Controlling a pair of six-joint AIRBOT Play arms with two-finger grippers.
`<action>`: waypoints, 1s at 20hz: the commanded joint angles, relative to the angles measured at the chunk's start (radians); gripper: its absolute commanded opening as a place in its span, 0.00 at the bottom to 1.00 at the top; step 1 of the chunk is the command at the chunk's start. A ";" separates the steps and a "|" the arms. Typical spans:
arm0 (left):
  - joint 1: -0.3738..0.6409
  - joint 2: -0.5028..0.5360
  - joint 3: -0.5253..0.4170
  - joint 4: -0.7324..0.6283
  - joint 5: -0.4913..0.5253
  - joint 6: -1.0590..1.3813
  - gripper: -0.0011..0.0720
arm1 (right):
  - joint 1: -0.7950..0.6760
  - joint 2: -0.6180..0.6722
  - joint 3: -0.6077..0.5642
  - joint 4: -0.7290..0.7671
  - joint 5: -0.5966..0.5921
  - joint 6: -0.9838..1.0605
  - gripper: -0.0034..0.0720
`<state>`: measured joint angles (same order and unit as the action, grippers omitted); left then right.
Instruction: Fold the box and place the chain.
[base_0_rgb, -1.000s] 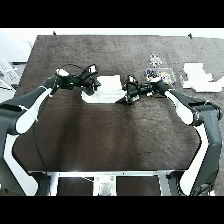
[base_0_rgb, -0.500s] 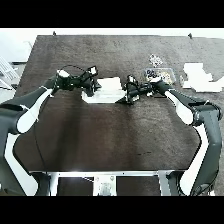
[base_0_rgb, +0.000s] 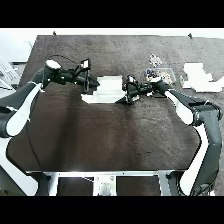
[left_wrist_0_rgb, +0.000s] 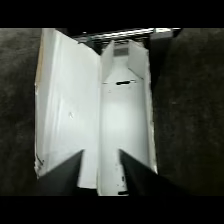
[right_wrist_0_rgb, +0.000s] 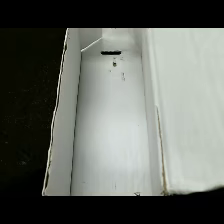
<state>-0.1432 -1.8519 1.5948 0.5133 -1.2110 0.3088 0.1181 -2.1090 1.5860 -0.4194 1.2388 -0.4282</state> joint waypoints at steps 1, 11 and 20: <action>0.030 0.013 0.005 0.077 -0.186 -0.081 0.65 | 0.001 0.000 0.000 0.000 0.001 0.001 0.82; -0.010 -0.002 0.004 0.273 0.053 -0.224 0.87 | 0.001 0.000 0.000 0.000 0.001 0.001 0.82; -0.049 -0.045 0.003 0.370 0.093 -0.256 0.87 | 0.001 0.000 0.000 0.000 0.001 0.001 0.82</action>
<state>-0.1890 -1.8847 1.5974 0.8516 -1.1351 0.0635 0.1181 -2.1090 1.5860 -0.4194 1.2392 -0.4278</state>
